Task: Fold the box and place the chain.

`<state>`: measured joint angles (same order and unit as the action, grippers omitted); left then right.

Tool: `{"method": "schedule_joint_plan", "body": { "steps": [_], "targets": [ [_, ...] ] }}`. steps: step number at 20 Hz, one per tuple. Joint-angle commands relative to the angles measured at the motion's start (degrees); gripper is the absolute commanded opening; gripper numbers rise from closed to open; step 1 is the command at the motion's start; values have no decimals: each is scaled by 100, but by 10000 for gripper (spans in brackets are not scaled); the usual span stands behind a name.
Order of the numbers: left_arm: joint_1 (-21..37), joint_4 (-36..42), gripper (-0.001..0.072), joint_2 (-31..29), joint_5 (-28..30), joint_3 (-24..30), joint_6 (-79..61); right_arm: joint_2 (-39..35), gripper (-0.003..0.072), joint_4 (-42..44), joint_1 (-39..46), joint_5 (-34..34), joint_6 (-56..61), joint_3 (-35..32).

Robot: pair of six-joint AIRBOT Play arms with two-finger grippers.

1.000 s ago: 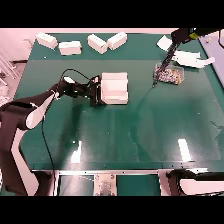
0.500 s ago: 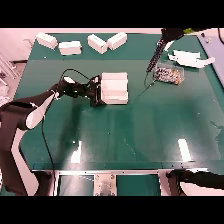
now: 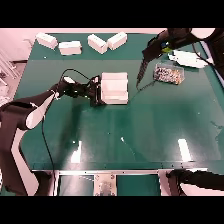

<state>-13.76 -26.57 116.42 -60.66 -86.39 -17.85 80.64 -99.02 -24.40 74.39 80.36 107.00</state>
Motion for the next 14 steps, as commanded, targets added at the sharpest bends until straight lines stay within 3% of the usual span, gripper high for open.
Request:
{"method": "schedule_joint_plan", "body": {
  "steps": [1,14],
  "targets": [
    [-2,0,465,-4,0,2,-2,-2,8,321,-190,-2,-2,-273],
    [0,-2,465,-4,0,2,-2,4,9,1207,-455,-1504,22,-1668]
  ]
}}
